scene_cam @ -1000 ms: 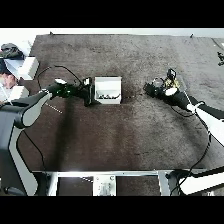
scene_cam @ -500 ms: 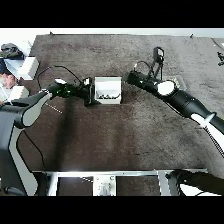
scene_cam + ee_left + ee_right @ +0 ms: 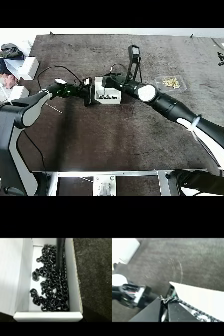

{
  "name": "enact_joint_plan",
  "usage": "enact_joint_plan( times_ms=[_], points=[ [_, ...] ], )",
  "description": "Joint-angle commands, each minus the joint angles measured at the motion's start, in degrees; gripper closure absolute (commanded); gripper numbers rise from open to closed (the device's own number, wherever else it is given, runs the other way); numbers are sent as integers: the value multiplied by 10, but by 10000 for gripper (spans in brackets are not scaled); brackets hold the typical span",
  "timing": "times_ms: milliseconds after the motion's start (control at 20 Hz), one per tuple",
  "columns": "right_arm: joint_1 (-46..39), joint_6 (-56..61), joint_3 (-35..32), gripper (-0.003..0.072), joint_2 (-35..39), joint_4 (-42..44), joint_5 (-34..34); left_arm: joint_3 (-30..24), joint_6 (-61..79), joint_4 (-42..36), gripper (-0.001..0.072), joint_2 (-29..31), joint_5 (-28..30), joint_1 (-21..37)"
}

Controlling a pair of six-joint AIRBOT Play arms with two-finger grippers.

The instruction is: Fold the box and place the chain.

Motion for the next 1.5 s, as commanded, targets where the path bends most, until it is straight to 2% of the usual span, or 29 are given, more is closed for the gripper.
enact_joint_plan(
  times_ms=[0, 150, 250, 350, 450, 650, 900, 1250, 1300, 1350, 1400, 1450],
  points=[
    [-7, 0, 4, 345, -45, -18, 9, 0, 0, 0, 536, 0, 0, 0],
    [-47, 0, -8, 333, -39, -39, 26, 0, 0, 0, 536, 0, 0, 0],
    [-93, 1, -30, 333, -13, -55, 65, 0, 0, 0, 536, 0, 0, 0],
    [-150, 11, -70, 333, 22, -65, 93, 0, 0, 0, 536, 0, 0, 0],
    [-214, 14, -126, 333, 57, -66, 93, 0, 0, 0, 536, 0, 0, 0],
    [-330, 44, -200, 333, 62, -63, 87, 0, 0, 0, 536, 0, 0, 0],
    [-359, 44, -196, 333, -6, -51, 43, 0, 0, 0, 536, 0, 0, 0],
    [-355, 43, -106, 334, -101, -19, 42, 0, 0, 0, 536, 0, 0, 0],
    [-355, 43, -96, 393, -113, -16, 42, 0, 0, 0, 536, 0, 0, 0],
    [-354, 43, -88, 571, -122, -16, 42, 0, 0, 0, 536, 0, 0, 0],
    [-354, 43, -83, 665, -125, -8, 43, 0, 0, 0, 536, 0, 0, 0],
    [-350, 43, -79, 705, -121, 8, 53, 0, 0, 0, 536, 0, 0, 0]
  ],
)
